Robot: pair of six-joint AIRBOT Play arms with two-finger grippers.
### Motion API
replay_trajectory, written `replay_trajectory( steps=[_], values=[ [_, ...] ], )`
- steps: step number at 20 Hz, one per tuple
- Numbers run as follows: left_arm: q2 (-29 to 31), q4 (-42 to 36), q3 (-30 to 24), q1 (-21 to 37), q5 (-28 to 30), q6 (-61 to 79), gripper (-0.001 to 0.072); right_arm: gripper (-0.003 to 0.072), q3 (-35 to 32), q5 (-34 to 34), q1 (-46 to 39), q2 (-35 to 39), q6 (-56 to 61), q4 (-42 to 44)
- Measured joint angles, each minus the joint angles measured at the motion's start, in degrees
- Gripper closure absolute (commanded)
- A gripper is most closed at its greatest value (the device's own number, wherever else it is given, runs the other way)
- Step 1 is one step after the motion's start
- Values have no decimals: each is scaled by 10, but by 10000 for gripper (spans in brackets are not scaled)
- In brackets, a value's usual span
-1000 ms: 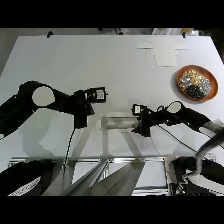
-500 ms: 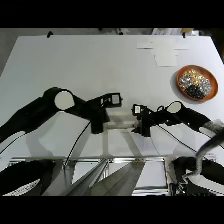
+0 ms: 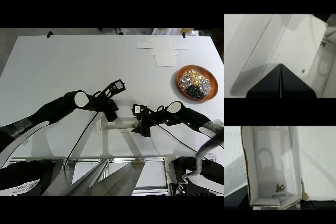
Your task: Fold the box and place the chain.
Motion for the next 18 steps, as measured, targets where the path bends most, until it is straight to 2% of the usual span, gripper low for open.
replay_trajectory(
  steps=[4,8,13,18],
  values=[
    [-13,-1,0,0,0,-13,708,390,0,0,0,0,0,0],
    [31,43,0,0,-36,-32,707,390,0,0,0,0,0,0],
    [89,111,0,0,-127,-68,706,390,0,0,0,0,0,0],
    [74,129,-10,0,-198,-73,704,390,0,0,0,0,0,0]
  ],
)
